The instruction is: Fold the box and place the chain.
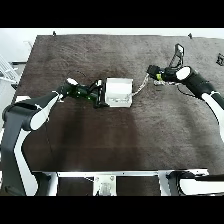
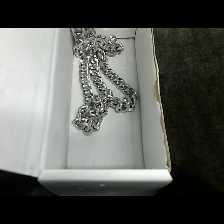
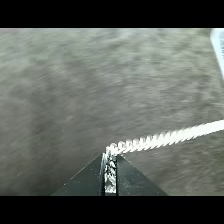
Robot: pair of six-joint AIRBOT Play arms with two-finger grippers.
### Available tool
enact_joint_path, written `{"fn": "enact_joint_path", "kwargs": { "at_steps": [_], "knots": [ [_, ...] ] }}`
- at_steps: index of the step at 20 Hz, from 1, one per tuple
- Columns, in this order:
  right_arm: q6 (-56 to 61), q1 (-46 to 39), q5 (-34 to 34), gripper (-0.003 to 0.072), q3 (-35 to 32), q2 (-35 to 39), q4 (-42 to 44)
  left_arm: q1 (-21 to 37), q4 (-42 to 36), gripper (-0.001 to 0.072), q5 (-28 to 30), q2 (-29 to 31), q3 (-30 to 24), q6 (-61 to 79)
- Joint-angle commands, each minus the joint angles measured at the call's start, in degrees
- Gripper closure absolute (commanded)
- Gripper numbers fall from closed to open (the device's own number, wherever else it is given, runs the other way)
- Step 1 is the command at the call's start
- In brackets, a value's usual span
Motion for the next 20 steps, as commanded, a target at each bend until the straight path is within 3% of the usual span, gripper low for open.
{"fn": "enact_joint_path", "kwargs": {
  "at_steps": [1, 7, 20],
  "knots": [
    [-0.9, 3.2, 3.0, 0.0671, 0.0, 5.1, -1.9, 0.0, 0.0, 0.029, 0.0, 0.0, 0.0, 0.0],
    [-0.9, 9.2, 6.8, 0.0672, 0.0, 10.8, -4.6, 0.0, 0.0, 0.029, 0.0, 0.0, 0.0, 0.0],
    [-0.9, 18.5, 7.0, 0.0672, 0.0, 20.5, -7.6, 0.0, 0.0, 0.029, 0.0, 0.0, 0.0, 0.0]
  ]
}}
